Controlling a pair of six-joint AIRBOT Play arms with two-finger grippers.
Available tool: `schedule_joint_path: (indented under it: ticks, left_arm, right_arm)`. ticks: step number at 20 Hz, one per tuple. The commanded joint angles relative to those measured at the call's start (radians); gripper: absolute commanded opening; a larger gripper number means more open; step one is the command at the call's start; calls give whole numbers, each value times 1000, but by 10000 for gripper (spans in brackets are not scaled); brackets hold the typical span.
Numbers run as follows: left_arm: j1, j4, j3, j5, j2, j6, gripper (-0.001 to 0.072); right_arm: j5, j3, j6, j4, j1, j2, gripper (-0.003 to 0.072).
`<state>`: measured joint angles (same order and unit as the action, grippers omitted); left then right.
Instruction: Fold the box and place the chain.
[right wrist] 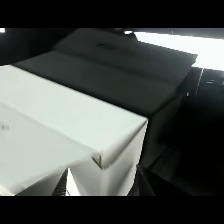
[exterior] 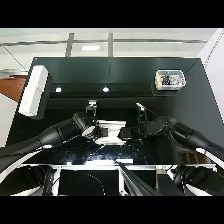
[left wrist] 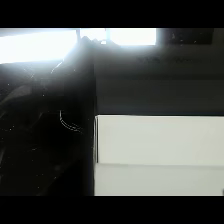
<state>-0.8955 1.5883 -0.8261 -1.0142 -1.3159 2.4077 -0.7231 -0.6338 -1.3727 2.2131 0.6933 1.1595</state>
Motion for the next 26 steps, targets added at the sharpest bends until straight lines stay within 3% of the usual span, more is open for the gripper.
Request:
schedule_joint_path:
  ticks: [1,2,3,9,11,16,26]
  left_arm:
    - [1,0,0,0,0,0,31]
    - [1,0,0,0,0,0,31]
    - [1,0,0,0,0,0,31]
    - [0,0,0,0,0,0,31]
    - [0,0,0,-4,0,0,31]
    - [1,0,0,-8,0,0,31]
    - [0,0,0,-11,0,0,31]
  right_arm:
    - [-64,-97,209,-251,71,60,479]
    - [-95,-124,251,-307,88,76,478]
    - [-124,-153,280,-359,105,92,381]
    - [-227,-267,373,-446,154,157,355]
    - [-282,-315,379,-472,188,194,249]
    - [-332,-361,511,-571,218,230,241]
    - [-378,-376,548,-568,217,259,274]
